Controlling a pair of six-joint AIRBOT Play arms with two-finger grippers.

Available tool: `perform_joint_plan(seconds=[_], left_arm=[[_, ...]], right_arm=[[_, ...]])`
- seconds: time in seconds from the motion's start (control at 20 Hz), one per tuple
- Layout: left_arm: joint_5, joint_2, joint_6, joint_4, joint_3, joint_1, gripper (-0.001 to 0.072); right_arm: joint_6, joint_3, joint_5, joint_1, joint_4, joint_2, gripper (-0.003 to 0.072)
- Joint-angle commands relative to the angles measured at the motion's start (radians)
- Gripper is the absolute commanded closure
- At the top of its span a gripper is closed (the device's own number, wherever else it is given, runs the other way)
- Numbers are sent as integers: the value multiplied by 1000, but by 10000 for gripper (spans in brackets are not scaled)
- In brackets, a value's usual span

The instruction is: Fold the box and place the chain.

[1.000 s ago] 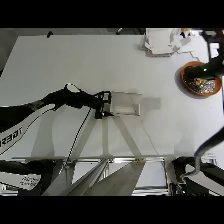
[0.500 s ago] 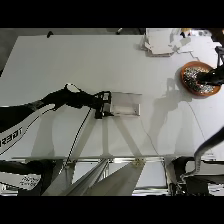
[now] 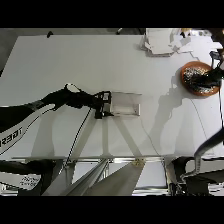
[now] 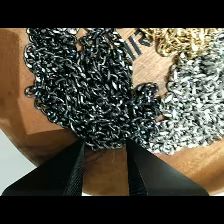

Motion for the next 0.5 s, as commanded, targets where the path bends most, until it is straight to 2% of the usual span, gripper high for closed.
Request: perform_joint_plan(seconds=[0.0, 0.2, 0.3, 0.45], left_arm=[[0, 0, 0, 0, 0, 0, 501], [0, 0, 0, 0, 0, 0, 501], [0, 0, 0, 0, 0, 0, 501], [0, 0, 0, 0, 0, 0, 501]], right_arm=[[4, 0, 0, -1, 10, -15, 428], [11, 0, 26, -1, 18, -49, 435], [16, 0, 25, -1, 18, -57, 469], [15, 0, 21, -1, 16, -57, 601]])
